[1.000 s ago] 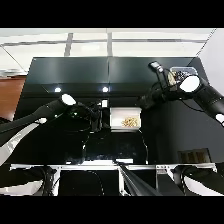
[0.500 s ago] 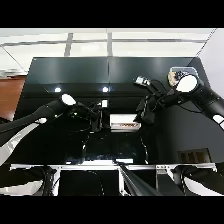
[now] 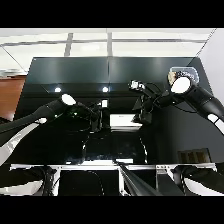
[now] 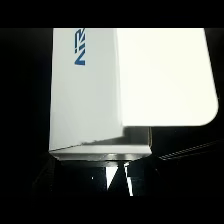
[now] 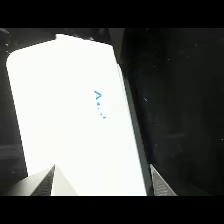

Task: Fold the box and place the chain.

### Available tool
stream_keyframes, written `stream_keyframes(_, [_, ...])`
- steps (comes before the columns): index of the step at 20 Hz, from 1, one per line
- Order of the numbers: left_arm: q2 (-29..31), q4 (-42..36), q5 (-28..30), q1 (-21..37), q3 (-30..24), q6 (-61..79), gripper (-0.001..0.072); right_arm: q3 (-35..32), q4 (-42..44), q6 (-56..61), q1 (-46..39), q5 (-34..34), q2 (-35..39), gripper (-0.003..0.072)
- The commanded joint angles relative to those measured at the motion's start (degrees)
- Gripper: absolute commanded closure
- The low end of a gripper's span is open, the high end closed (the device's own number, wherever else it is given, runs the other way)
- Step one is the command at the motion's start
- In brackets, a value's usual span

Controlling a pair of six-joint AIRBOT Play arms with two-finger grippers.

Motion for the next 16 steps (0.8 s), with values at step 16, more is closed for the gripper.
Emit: stream_keyframes(16, [-0.04,0.02,0.02,-0.04,0.04,0.00,0.0482,0.00,-3.74,-9.81,2.32,-0.20,-1.66,-0.0019])
